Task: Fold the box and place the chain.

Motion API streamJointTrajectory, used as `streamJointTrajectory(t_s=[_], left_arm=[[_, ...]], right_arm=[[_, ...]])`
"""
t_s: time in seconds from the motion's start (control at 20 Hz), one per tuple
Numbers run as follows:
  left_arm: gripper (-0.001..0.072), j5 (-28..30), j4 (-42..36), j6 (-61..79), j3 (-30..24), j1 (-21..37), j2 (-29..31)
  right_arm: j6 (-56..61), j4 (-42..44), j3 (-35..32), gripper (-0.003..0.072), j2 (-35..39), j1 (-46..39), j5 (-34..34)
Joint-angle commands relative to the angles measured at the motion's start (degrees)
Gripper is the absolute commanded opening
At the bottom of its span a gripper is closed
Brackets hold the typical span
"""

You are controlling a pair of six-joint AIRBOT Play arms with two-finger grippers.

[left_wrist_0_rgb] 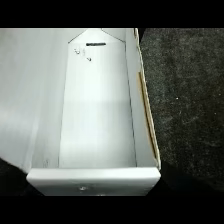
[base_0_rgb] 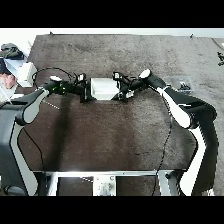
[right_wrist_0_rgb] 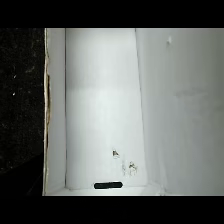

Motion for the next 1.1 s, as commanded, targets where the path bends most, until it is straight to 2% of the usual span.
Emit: streamJointTrajectory(t_s=[0.0, 0.05, 0.1, 0.15, 1.05], left_arm=[[0.0591, 0.07, 0.2, -0.04, 0.02, 0.0, 0.04], [0.0575, 0.07, 0.2, -0.07, 0.02, 0.0, 0.04], [0.03, 0.04, 0.22, -0.07, 0.02, 0.0, 0.04], [0.0203, 0.07, 0.22, -0.07, 0.02, 0.0, 0.04], [0.0205, 0.04, 0.17, 0.0, 0.02, 0.0, 0.04]], right_arm=[[0.04, 0.02, 0.02, 0.0274, -0.02, 0.02, 0.02], [0.04, 0.02, 0.02, 0.0274, -0.02, 0.02, 0.02], [0.04, 0.02, 0.02, 0.0274, -0.02, 0.02, 0.02], [0.04, 0.02, 0.02, 0.0274, -0.02, 0.02, 0.02], [0.04, 0.02, 0.02, 0.0274, -0.02, 0.02, 0.02]])
